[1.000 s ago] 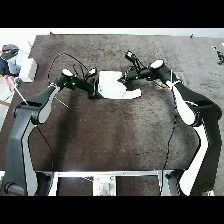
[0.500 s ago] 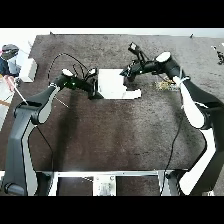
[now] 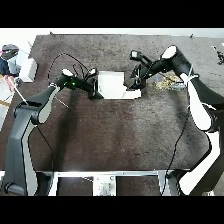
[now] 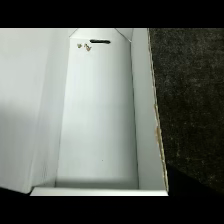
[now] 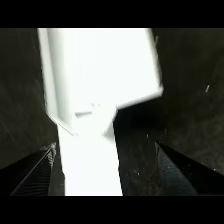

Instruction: Fold the box and place the chain.

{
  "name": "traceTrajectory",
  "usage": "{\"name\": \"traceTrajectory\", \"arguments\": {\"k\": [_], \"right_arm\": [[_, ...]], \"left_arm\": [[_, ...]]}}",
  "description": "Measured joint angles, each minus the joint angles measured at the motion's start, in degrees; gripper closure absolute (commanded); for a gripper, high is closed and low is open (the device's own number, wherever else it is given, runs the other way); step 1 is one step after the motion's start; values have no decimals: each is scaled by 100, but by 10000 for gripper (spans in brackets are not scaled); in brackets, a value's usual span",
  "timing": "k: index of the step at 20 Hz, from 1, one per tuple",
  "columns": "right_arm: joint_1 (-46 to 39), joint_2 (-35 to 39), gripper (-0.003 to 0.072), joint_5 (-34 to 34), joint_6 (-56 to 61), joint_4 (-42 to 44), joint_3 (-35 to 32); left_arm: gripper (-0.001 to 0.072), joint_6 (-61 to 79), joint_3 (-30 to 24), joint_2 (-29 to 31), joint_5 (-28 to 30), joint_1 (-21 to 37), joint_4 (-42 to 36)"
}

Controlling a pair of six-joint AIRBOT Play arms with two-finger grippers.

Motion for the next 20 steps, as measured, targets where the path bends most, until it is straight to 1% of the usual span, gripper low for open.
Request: {"name": "traceTrajectory", "arguments": {"k": [6,7,8,9,13,14,15,16,20], "right_arm": [[232,-470,-16,-286,-295,-319,2],[280,-514,8,-293,-304,-334,0],[313,-540,138,-319,-310,-339,2],[332,-573,171,-334,-310,-348,2],[389,-619,172,-352,-236,-372,2],[400,-621,192,-350,-205,-363,2],[407,-623,343,-343,-188,-317,2],[409,-629,393,-326,-164,-282,2],[424,-632,393,-208,-138,-170,2]], "left_arm": [[264,0,0,0,2,-2,-4],[265,0,0,0,2,-2,-2],[264,0,0,-2,2,-2,-4],[264,0,0,0,2,-2,-4],[264,0,0,-9,4,-2,-9],[265,-2,0,-9,7,-2,-9],[264,-2,2,-13,7,-2,-9],[264,0,2,-20,9,-2,-11],[264,2,2,-42,9,0,-17]]}}
